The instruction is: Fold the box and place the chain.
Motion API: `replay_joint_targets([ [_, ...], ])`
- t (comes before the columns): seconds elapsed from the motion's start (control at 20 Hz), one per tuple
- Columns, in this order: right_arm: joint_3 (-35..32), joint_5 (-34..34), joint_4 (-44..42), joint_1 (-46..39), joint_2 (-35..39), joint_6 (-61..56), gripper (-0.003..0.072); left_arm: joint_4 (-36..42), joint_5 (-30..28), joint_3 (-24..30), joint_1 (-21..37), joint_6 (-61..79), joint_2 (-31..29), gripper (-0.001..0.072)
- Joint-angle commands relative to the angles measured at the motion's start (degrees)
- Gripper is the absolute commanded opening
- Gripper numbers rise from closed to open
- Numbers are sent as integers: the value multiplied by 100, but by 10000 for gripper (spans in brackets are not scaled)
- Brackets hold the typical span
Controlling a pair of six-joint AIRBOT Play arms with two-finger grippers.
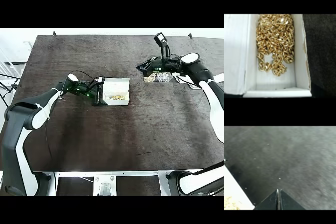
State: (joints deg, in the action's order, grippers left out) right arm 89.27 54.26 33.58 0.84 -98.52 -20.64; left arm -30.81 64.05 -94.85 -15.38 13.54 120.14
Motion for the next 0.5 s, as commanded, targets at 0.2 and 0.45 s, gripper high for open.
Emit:
replay_joint_targets([
  [0.2,341,933,468,494,-461,234,51,-2,0,2,0,0,-2,533],
  [0.45,348,1547,568,647,-461,275,51,-2,-2,2,0,0,-2,533],
])
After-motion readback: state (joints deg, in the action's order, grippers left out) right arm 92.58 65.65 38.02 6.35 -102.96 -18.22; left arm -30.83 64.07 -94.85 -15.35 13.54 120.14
